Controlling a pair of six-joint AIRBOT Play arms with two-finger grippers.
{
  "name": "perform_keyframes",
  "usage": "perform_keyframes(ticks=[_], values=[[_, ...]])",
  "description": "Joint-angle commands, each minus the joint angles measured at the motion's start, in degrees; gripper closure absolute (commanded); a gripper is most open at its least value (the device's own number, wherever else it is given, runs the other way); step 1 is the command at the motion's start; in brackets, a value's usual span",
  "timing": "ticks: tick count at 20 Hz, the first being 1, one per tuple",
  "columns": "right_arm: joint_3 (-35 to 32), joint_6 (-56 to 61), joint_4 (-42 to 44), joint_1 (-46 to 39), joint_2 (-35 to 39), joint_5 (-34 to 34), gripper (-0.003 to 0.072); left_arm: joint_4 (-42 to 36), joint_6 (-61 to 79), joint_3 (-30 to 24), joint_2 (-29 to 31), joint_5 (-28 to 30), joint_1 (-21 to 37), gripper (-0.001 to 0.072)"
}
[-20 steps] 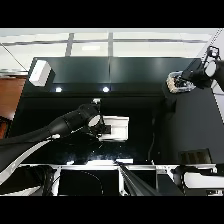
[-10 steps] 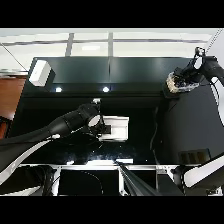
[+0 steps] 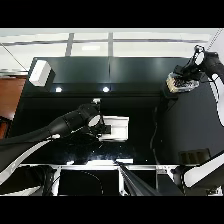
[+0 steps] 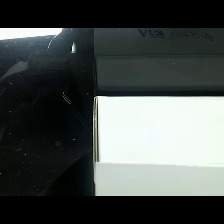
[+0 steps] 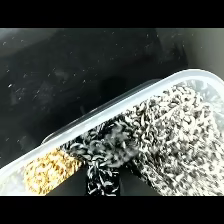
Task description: Fold the box and place the chain.
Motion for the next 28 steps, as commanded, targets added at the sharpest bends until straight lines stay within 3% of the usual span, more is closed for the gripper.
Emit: perform_keyframes(ticks=[1, 9, 14, 19, 24, 28], values=[[1.01, -2.49, -0.07, -0.02, 1.79, 3.23, 0.0642, 0.02, 0.0, -0.02, -0.02, 0.04, 0.02, 0.0682], [1.01, -7.06, 0.02, 0.04, 7.32, 4.55, 0.0643, 0.02, 0.0, -0.02, -0.02, 0.04, 0.02, 0.0682], [0.94, -18.43, 2.71, 0.04, 19.3, 8.87, 0.0648, 0.0, 0.0, -0.02, -0.02, 0.04, 0.02, 0.0682], [0.94, -21.4, 3.98, -0.26, 32.11, 10.23, 0.0649, 0.02, 0.0, -0.02, -0.02, 0.07, 0.04, 0.0682], [0.94, -24.13, 17.86, -0.42, 42.53, 16.55, 0.065, 0.17, 0.0, -0.02, -0.02, 0.07, 0.04, 0.0682], [-3.72, -24.46, 21.2, -0.26, 50.9, 20.22, 0.0649, 0.15, 0.0, -0.02, -0.02, 0.04, 0.02, 0.0682]])
